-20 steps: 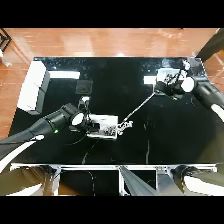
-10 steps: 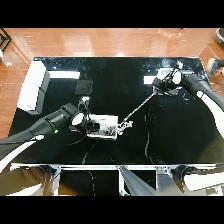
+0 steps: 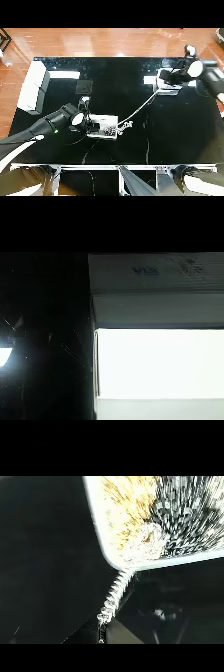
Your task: Fold the box and place the chain.
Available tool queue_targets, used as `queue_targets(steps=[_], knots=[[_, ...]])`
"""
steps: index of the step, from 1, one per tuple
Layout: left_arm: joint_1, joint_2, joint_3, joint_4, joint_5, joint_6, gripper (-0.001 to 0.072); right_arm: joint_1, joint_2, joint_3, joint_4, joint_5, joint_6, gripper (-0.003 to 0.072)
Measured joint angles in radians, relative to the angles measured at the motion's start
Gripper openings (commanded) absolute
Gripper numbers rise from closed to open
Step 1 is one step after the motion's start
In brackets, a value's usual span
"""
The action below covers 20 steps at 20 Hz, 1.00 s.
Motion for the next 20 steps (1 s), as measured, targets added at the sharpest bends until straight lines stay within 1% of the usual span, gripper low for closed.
queue_targets(steps=[2,6,9,12,14,16,20], knots=[[0.0,0.0,0.0,0.0,0.0,0.0,0.0029,-0.001,0.108,0.0,0.038,0.082,-0.074,0.002],[0.0,0.0,0.0,0.0,0.0,0.0,0.0029,-0.001,0.295,0.0,0.174,0.232,-0.18,0.0019],[0.0,0.0,0.0,0.0,0.0,0.0,0.0029,0.005,0.397,0.0,0.301,0.319,-0.229,0.002],[0.0,0.0,0.0,0.0,0.0,0.0,0.0029,0.055,0.455,0.0,0.391,0.379,-0.248,0.0021],[0.0,0.0,0.0,0.0,0.0,0.0,0.0029,0.117,0.473,0.0,0.418,0.396,-0.246,0.0021],[0.0,0.0,0.0,0.0,0.0,0.0,0.0029,0.197,0.482,-0.005,0.44,0.386,-0.227,0.0021],[0.0,0.0,0.0,0.0,0.0,0.0,0.0029,0.369,0.487,-0.039,0.461,0.304,-0.181,0.0021]])
